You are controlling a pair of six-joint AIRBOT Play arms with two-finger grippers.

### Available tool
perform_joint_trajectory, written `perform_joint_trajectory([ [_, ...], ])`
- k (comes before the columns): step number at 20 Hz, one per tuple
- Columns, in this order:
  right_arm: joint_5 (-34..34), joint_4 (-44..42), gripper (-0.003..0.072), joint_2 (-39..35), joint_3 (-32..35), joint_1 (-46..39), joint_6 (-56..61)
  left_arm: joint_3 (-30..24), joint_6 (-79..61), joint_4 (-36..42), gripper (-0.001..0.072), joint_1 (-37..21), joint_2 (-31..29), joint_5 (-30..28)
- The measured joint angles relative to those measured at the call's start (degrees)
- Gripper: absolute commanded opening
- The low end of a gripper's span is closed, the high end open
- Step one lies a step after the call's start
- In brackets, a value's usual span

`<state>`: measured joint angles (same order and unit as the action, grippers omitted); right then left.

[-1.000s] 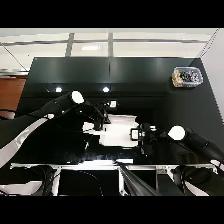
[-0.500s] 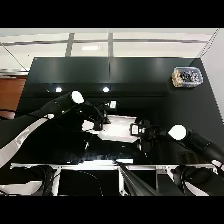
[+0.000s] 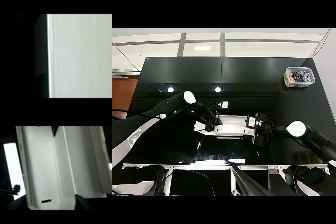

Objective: Fold the box and place the chain.

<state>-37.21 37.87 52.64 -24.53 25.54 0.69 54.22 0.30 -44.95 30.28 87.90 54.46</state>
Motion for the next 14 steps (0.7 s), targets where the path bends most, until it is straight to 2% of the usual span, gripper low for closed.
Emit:
perform_joint_trajectory([
  [10, 0.33, 2.47, 0.0668, -0.09, -0.81, -1.99, 9.03, 0.00, -0.09, 0.00, 0.0030, 0.00, 0.00, 0.11],
  [14, -1.36, 0.68, 0.0668, 0.81, -0.85, -3.04, 5.66, 0.00, -0.09, 0.02, 0.0029, 0.00, 0.00, 0.09],
])
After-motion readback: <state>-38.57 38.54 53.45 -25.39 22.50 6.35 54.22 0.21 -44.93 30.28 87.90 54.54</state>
